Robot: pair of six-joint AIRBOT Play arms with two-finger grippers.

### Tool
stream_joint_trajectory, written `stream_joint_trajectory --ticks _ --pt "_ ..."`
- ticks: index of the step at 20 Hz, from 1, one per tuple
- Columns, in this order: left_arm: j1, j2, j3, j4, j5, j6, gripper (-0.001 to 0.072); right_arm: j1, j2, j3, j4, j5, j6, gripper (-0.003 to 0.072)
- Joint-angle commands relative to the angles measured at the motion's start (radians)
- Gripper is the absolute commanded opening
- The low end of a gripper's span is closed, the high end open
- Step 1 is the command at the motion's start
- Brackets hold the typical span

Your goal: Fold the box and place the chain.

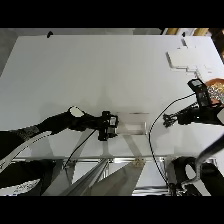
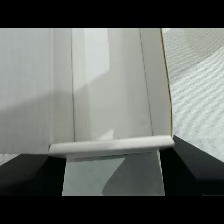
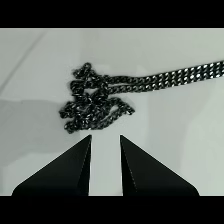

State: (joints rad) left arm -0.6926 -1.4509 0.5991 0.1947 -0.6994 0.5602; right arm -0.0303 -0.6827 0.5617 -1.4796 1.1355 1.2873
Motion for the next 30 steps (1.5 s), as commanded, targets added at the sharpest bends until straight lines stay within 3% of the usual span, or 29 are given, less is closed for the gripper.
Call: stream_joint_trajectory --ticks 1,9,16,21,30 --pt "0.0 0.0 0.0 0.0 0.0 0.0 0.0372 0.001 -0.03 -0.008 0.107 0.07 -0.019 0.0204" --pt "0.0 0.0 0.0 0.0 0.0 0.0 0.0372 0.001 -0.066 -0.081 -0.026 -0.031 0.094 0.02" --pt "0.0 0.0 0.0 0.0 0.0 0.0 0.0372 0.001 -0.229 -0.081 -0.034 -0.06 0.15 0.02" --pt "0.0 0.0 0.0 0.0 0.001 0.0 0.0372 -0.079 -0.244 -0.081 -0.012 -0.123 0.142 0.02" --pt "0.0 0.0 0.0 0.0 0.0 0.0 0.0372 -0.082 -0.323 -0.081 0.006 -0.19 0.119 0.018"
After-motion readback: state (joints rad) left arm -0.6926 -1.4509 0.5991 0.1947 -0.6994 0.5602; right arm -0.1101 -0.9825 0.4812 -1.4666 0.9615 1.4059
